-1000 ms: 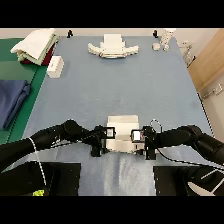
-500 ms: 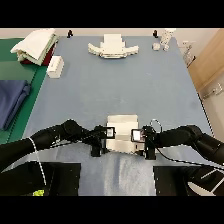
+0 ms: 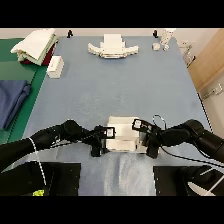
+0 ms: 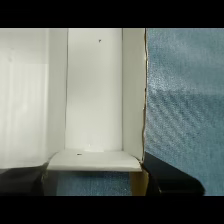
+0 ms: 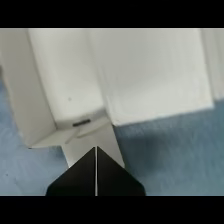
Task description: Fold the box.
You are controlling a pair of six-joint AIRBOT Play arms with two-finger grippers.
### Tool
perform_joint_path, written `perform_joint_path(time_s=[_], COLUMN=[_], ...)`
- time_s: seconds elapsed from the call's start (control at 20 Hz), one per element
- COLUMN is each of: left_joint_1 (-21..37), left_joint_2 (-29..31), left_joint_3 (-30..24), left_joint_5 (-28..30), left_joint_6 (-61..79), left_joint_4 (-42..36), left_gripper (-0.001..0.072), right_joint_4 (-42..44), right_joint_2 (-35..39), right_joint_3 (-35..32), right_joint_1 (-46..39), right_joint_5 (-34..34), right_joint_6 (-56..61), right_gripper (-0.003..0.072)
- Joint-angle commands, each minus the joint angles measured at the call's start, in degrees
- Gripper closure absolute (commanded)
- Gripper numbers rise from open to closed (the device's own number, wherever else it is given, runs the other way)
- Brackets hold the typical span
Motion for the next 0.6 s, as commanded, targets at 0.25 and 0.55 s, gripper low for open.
perform_joint_path(time_s=[0.25, 0.55], left_joint_1=[0.04, 0.04], left_joint_2=[0.00, 0.00], left_joint_3=[0.02, 0.02], left_joint_5=[0.02, 0.02], left_joint_6=[0.02, 0.02], left_joint_4=[0.02, 0.02], left_gripper=[0.0236, 0.0236], right_joint_4=[-33.00, 3.21], right_joint_2=[0.17, -0.11], right_joint_3=[9.14, -0.76], right_joint_1=[-10.21, -29.62], right_joint_5=[-24.92, -12.28], right_joint_6=[63.91, 52.63], right_gripper=[0.0684, 0.0685])
